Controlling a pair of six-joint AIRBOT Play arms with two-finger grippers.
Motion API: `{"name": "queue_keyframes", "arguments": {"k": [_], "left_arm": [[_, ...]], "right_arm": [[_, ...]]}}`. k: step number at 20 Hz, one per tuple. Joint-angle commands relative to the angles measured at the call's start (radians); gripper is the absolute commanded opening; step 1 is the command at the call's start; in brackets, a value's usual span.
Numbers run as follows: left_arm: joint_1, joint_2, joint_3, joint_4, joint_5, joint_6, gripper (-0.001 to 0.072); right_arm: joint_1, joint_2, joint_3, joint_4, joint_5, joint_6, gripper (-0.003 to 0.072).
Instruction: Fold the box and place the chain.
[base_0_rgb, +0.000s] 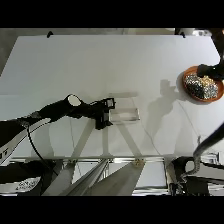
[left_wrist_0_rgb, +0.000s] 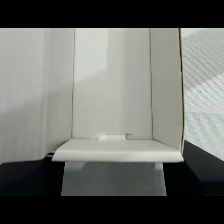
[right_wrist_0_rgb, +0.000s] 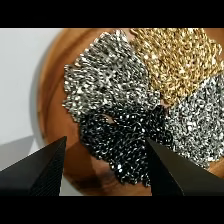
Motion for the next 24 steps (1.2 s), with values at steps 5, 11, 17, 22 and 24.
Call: {"name": "queue_keyframes", "arguments": {"k": [5,11,17,22,24], "left_arm": [[0.0,0.001,0.0,0.0,0.0,0.0,0.001],[0.0,0.001,0.0,0.0,0.0,0.0,0.001],[0.0,0.0,0.0,0.0,0.0,0.0,0.001],[0.0,0.001,0.0,0.0,0.0,0.0,0.001],[0.0,0.001,0.0,0.0,0.0,0.0,0.001]], "right_arm": [[-0.026,-0.168,0.038,0.04,0.122,0.025,0.0524],[-0.027,-0.183,0.038,0.031,0.161,0.031,0.0434],[-0.027,-0.22,0.038,0.036,0.174,0.044,0.0348],[-0.027,-0.213,0.039,0.034,0.18,0.043,0.0018],[-0.027,-0.195,0.04,0.032,0.183,0.04,0.0018]]}}
